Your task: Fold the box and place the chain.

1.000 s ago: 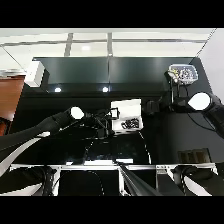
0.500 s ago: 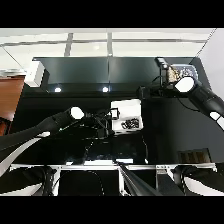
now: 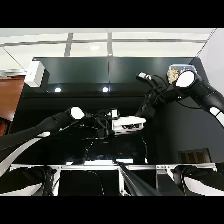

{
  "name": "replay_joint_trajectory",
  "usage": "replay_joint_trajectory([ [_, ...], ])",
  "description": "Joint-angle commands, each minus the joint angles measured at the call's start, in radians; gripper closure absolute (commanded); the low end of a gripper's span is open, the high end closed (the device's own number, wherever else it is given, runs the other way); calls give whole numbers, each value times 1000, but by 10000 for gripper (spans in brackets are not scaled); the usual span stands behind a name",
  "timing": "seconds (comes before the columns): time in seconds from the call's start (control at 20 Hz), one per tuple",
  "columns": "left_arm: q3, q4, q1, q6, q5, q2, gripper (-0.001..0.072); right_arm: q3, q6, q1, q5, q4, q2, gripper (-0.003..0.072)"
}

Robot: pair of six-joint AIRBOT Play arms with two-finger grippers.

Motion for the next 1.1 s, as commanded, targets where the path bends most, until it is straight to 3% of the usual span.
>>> replay_joint_trajectory([
  [0.0,1,1,0,0,1,-1,360,-11,-197,13,76,11,-6,90],
  [0.25,1,0,0,0,1,-1,360,-48,-310,43,32,29,-8,90],
  [0.85,1,0,0,0,2,-1,359,-48,-343,74,-43,15,-8,91],
  [0.9,1,0,0,0,1,-1,359,-48,-343,74,-53,15,-8,127],
  [0.95,1,0,0,0,1,-1,359,-48,-343,74,-53,15,-8,222],
  [1.05,1,0,0,0,1,-1,359,-48,-343,74,-51,14,-7,262],
])
